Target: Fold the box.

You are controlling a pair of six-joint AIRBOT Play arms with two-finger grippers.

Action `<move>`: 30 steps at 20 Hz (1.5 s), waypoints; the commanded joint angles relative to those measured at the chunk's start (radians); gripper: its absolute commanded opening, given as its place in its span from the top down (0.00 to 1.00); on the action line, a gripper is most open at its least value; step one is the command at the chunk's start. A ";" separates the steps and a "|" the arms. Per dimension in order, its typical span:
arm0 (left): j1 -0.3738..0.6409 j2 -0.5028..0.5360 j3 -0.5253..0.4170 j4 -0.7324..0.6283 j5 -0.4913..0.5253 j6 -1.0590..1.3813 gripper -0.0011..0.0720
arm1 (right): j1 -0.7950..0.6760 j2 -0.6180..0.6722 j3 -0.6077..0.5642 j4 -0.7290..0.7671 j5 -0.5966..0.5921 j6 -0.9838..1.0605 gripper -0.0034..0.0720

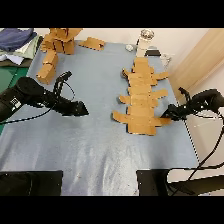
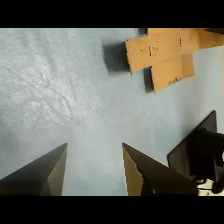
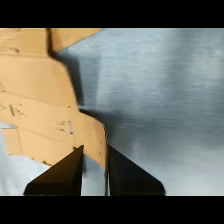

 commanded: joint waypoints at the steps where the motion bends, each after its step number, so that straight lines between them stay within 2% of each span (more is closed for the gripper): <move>1: 0.002 0.000 0.000 -0.041 -0.045 0.000 0.28 | 0.052 -0.002 -0.021 0.037 -0.039 -0.009 0.65; 5: 0.002 0.000 0.000 -0.046 -0.090 0.000 0.28 | 0.117 -0.002 -0.033 0.027 0.007 -0.011 0.65; 6: 0.002 0.000 0.000 -0.046 -0.096 -0.001 0.28 | 0.127 -0.002 -0.033 0.027 0.006 -0.012 0.78; 7: 0.002 0.000 0.000 -0.046 -0.101 -0.001 0.28 | 0.137 -0.002 -0.034 0.031 -0.003 -0.012 0.95; 10: 0.009 0.000 0.000 -0.050 -0.110 0.001 0.29 | 0.203 0.008 -0.054 0.127 -0.039 -0.011 0.95; 12: 0.053 0.000 0.000 -0.049 -0.175 0.004 0.28 | 0.291 0.045 -0.138 0.231 -0.002 -0.032 0.95; 16: 0.216 0.000 -0.034 -0.049 -0.301 0.057 0.28 | 0.513 0.192 -0.409 0.335 0.216 -0.049 0.95; 19: 0.309 -0.001 -0.106 -0.055 -0.314 0.082 0.29 | 0.620 0.334 -0.529 0.324 0.399 0.019 0.95; 23: 0.325 -0.001 -0.123 -0.062 -0.306 0.111 0.29 | 0.623 0.425 -0.529 0.291 0.660 0.140 0.95; 26: 0.324 -0.001 -0.123 -0.072 -0.290 0.114 0.29 | 0.684 0.422 -0.524 0.291 0.964 0.181 0.96; 30: 0.324 -0.001 -0.123 -0.076 -0.280 0.114 0.29 | 0.753 0.394 -0.468 0.291 1.243 0.235 0.96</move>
